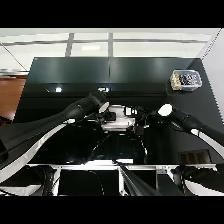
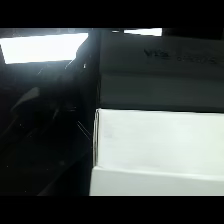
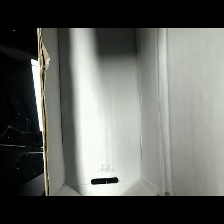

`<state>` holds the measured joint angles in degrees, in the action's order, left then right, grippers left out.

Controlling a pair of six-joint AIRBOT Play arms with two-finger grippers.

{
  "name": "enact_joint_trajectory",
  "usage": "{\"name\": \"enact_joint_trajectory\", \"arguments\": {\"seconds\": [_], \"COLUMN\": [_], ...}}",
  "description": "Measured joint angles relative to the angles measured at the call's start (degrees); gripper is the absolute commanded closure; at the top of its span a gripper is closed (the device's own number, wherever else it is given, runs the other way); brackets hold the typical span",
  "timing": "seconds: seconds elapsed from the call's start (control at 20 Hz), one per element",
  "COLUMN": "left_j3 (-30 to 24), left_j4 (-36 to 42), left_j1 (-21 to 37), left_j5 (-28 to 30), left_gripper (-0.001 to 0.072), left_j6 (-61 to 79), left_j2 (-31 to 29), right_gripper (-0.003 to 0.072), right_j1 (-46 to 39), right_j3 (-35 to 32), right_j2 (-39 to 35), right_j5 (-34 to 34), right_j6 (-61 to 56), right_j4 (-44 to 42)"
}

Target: Fold the box and place the chain.

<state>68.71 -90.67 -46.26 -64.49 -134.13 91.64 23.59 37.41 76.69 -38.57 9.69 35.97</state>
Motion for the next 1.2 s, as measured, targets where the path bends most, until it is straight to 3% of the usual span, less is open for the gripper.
{"name": "enact_joint_trajectory", "arguments": {"seconds": [0.1, 0.35, 0.75, 0.95, 1.2], "left_j3": [0.0, 0.0, 0.0, 0.0, 0.02], "left_j4": [0.02, 0.5, 0.35, 0.33, 0.13], "left_j1": [0.0, -0.07, -0.07, -0.07, 0.13], "left_j5": [0.24, 1.27, 0.83, 0.42, 0.0], "left_gripper": [0.0681, 0.0681, 0.068, 0.0679, 0.0679], "left_j6": [0.0, -0.17, -0.13, -0.11, 0.07], "left_j2": [0.0, 0.02, 0.02, 0.02, 0.02], "right_gripper": [0.0049, 0.0053, 0.0054, 0.0055, 0.0056], "right_j1": [0.0, 0.0, -0.24, -3.41, -6.58], "right_j3": [0.0, 0.13, 0.35, 0.35, 0.35], "right_j2": [-0.04, -3.06, -13.16, -15.47, -15.91], "right_j5": [-0.02, -1.29, -8.83, -11.13, -12.37], "right_j6": [-0.2, -6.82, -24.37, -34.1, -29.77], "right_j4": [0.0, 2.93, 19.87, 23.26, 21.44]}}
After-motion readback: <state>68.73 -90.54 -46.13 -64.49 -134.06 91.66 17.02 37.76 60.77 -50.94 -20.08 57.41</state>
